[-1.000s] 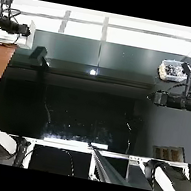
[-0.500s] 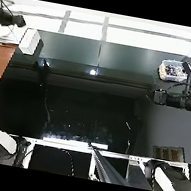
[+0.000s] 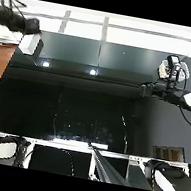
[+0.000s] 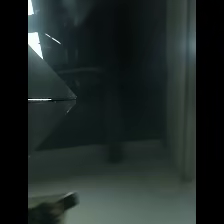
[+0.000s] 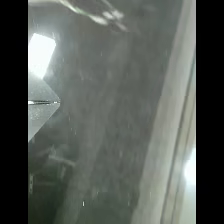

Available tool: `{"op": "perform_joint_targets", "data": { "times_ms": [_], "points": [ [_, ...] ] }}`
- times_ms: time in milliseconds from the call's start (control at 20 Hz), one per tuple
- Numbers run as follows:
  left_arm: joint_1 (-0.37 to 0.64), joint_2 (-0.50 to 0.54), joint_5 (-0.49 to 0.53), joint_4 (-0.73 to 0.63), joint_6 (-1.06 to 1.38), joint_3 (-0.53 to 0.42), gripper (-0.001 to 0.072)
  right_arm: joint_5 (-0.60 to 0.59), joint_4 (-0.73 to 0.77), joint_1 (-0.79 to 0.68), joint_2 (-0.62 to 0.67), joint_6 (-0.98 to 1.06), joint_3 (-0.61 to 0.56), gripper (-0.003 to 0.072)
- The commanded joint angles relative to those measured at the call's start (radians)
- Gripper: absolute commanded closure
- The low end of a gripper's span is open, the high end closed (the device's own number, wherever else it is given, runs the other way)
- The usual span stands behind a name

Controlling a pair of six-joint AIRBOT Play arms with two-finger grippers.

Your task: Fold the box and place the chain.

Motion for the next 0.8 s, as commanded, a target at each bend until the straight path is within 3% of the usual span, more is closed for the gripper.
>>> {"op": "perform_joint_targets", "data": {
  "times_ms": [0,150,300,750],
  "points": [
    [-0.105,0.291,0.114,0.068,-0.01,-0.444,0.0685,-0.103,-0.069,0.019,-0.017,0.015,-0.062,0.0669],
    [-0.081,0.463,0.114,0.104,-0.014,-0.614,0.0684,-0.041,-0.109,0.019,-0.017,0.015,-0.064,0.067],
    [-0.072,0.569,0.085,0.124,-0.014,-0.647,0.0683,-0.043,-0.109,0.019,-0.017,0.015,-0.064,0.067],
    [-0.072,0.591,0.092,0.114,-0.014,-0.647,0.0684,-0.043,-0.109,0.019,-0.017,0.015,-0.064,0.067]
  ]
}}
